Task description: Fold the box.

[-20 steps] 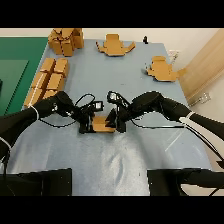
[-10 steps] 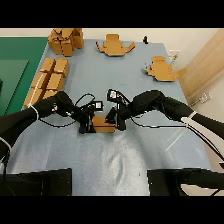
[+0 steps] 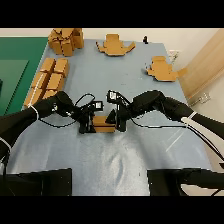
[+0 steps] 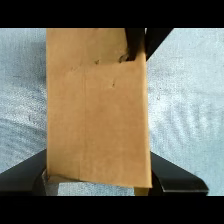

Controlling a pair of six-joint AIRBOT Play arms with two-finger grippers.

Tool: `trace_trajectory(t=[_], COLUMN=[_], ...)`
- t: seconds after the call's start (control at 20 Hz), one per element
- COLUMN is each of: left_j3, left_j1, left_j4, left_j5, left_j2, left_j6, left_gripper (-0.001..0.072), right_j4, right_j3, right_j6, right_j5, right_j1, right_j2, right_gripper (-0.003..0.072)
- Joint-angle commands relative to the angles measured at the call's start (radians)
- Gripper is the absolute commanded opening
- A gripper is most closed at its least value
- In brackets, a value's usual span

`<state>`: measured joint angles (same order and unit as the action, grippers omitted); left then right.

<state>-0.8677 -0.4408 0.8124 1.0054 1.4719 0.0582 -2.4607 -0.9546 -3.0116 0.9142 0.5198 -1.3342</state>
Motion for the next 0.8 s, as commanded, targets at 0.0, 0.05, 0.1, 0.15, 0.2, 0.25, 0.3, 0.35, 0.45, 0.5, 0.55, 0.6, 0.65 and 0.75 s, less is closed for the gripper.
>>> trace_trajectory(t=[0.0, 0.05, 0.1, 0.15, 0.2, 0.25, 0.3, 0.35, 0.45, 0.5, 0.55, 0.6, 0.65, 0.75], left_j3=[0.000, 0.000, 0.000, 0.000, 0.000, 0.000, 0.000, 0.000, 0.000, 0.000, 0.000, 0.000, 0.000, 0.000], left_j1=[-0.001, -0.001, -0.001, -0.001, -0.001, -0.001, -0.001, -0.001, -0.001, -0.001, -0.001, -0.001, -0.001, -0.001], left_j4=[0.000, 0.000, 0.000, 0.000, 0.000, 0.000, 0.000, 0.000, 0.000, 0.000, 0.000, 0.000, 0.000, 0.000], left_j5=[0.000, -0.001, -0.001, 0.000, 0.000, 0.000, 0.000, 0.000, -0.001, 0.000, 0.000, -0.002, -0.002, -0.001], left_j2=[0.001, 0.001, 0.001, 0.001, 0.001, 0.001, 0.001, 0.001, 0.001, 0.001, 0.001, 0.001, 0.001, 0.001], left_j6=[0.000, 0.000, 0.000, 0.000, 0.000, 0.000, 0.000, 0.000, 0.000, 0.000, 0.000, 0.000, 0.000, 0.000], left_gripper=[0.0019, 0.0019, 0.0019, 0.0019, 0.0019, 0.0019, 0.0019, 0.0019, 0.0019, 0.0019, 0.0019, 0.0019, 0.0019, 0.0019], right_j4=[0.009, 0.015, 0.024, 0.023, 0.019, 0.012, -0.008, -0.027, -0.038, -0.038, -0.042, -0.053, -0.059, -0.060], right_j3=[0.000, 0.001, 0.003, 0.006, 0.006, 0.006, 0.006, 0.006, 0.006, 0.006, 0.005, 0.004, 0.004, 0.004], right_j6=[0.000, 0.000, 0.000, 0.001, 0.004, 0.016, 0.037, 0.039, 0.045, 0.045, 0.045, 0.045, 0.045, 0.046], right_j5=[-0.014, -0.007, 0.008, 0.033, 0.063, 0.084, 0.097, 0.098, 0.097, 0.097, 0.098, 0.097, 0.097, 0.093], right_j1=[0.000, 0.000, 0.000, 0.000, 0.000, 0.000, 0.000, 0.000, 0.000, -0.001, -0.001, -0.001, -0.001, -0.001], right_j2=[-0.005, -0.011, -0.023, -0.040, -0.056, -0.067, -0.068, -0.066, -0.056, -0.049, -0.037, -0.019, 0.000, 0.032], right_gripper=[0.0006, 0.0007, 0.0007, 0.0008, 0.0036, 0.0158, 0.0308, 0.0330, 0.0327, 0.0325, 0.0268, 0.0205, 0.0099, 0.0006])
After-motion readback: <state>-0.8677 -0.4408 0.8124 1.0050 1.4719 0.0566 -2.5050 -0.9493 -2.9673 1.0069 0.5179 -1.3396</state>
